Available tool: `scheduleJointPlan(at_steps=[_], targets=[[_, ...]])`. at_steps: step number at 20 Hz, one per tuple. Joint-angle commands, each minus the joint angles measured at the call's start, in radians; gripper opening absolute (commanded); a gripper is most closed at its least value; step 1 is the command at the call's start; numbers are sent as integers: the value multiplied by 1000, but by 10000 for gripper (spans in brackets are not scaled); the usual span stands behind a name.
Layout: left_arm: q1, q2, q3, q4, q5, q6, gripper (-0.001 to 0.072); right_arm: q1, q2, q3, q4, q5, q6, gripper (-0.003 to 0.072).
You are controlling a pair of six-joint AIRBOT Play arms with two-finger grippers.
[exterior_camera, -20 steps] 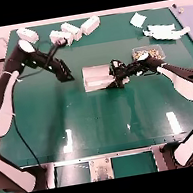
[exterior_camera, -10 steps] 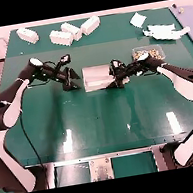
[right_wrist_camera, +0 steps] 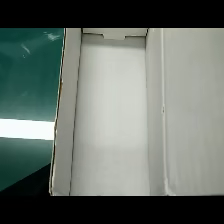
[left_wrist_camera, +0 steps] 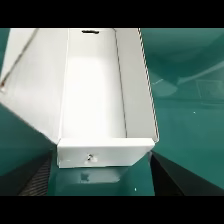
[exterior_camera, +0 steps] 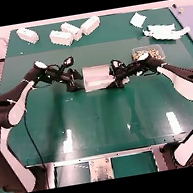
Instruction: Fold the box and place the chain.
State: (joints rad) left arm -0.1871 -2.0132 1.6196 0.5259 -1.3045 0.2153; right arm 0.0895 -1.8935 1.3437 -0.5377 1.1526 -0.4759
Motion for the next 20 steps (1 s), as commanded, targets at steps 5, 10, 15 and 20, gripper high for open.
scheduleJointPlan(at_steps=[5, 10, 15, 20], targets=[[-30, -3, 0, 5, 27, 2, 720, 1, 0, 0, 3, 1, 0, 575], [-53, -20, -1, 12, 82, 2, 720, 1, 0, 0, 3, 1, 0, 575], [-55, -42, -1, -20, 93, 3, 720, 1, 0, 0, 3, 1, 0, 575], [-55, -61, -1, -58, 98, 34, 720, 1, 0, 0, 3, 1, 0, 575]])
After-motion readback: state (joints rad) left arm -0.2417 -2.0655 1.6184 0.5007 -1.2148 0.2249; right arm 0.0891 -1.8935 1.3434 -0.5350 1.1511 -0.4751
